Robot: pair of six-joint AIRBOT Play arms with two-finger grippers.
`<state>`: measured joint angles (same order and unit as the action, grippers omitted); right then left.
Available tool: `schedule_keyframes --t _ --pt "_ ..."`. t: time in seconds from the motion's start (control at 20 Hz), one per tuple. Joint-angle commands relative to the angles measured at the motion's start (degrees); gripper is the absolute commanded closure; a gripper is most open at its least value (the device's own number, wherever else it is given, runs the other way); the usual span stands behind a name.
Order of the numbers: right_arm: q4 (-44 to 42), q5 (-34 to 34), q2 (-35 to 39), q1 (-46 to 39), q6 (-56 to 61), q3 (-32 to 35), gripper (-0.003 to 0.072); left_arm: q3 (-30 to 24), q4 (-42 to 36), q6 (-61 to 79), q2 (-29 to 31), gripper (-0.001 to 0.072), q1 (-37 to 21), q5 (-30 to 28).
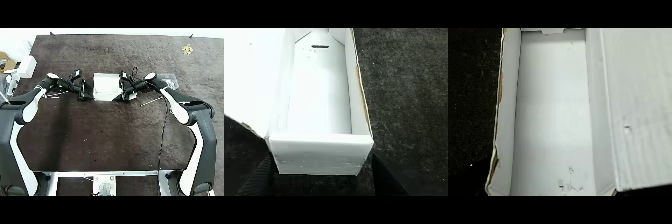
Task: Fold the box and place the chain.
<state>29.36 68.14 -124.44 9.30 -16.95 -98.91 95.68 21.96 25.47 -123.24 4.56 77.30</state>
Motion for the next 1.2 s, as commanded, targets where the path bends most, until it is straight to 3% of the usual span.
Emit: schedule_keyframes --t 0.0,0.15,1.15 --pt "0.0 0.0 0.0 0.0 0.0 0.0 0.023 0.0 -0.2 0.1 -0.1 -0.0004 1.2 -1.2" --pt "0.0 0.0 0.0 0.0 0.0 0.0 0.023 0.0 -0.2 0.2 -0.1 -0.0004 2.1 -3.3" --pt "0.0 0.0 0.0 0.0 0.0 0.0 0.023 0.0 -3.4 3.1 -2.4 -0.0003 2.9 -4.2"
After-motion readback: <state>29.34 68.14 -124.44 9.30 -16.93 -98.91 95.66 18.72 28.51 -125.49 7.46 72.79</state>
